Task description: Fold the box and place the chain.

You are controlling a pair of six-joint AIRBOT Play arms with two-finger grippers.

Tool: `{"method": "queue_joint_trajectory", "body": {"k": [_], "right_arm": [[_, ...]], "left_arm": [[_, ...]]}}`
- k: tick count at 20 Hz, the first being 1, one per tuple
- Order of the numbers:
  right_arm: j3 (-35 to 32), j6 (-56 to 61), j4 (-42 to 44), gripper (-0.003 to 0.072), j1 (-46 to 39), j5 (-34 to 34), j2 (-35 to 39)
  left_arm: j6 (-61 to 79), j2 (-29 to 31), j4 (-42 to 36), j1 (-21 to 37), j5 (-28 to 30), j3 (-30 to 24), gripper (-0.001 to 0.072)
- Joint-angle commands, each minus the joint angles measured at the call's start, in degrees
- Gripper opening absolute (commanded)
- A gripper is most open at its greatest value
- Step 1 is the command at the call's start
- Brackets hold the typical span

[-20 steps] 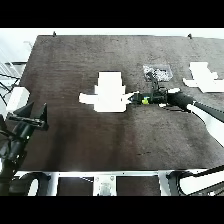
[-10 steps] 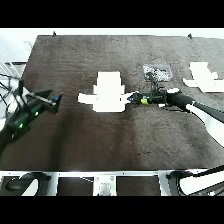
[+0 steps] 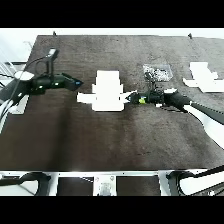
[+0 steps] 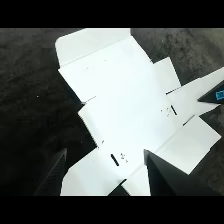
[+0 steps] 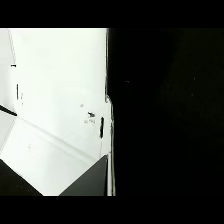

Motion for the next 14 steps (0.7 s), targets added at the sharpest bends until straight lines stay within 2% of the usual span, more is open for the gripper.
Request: {"method": "queue_joint_trajectory", "body": {"k": [1, 5, 8, 12, 14], "right_arm": [[-0.35, -1.36, -0.07, 0.0009, 0.59, -2.23, 0.04], [-1.05, -3.3, -0.09, 0.0009, 0.57, -2.64, 0.11], [-1.18, -4.22, -0.09, 0.0009, 0.55, -2.67, 0.13], [-1.18, -5.81, -0.13, 0.0009, 0.55, -2.67, 0.11], [-1.4, -6.64, -0.26, 0.001, 0.55, -2.78, 0.11]], "left_arm": [[-10.91, -10.8, 11.15, -2.93, -6.43, 13.92, 0.0567], [-15.47, -20.37, 14.4, -3.04, -16.92, 26.71, 0.0566], [-20.35, -26.53, 20.83, -3.04, -24.0, 36.2, 0.0566], [-22.93, -32.09, 21.11, -3.48, -25.92, 44.72, 0.0566], [-23.21, -33.94, 21.18, -4.39, -25.86, 47.32, 0.0566]]}}
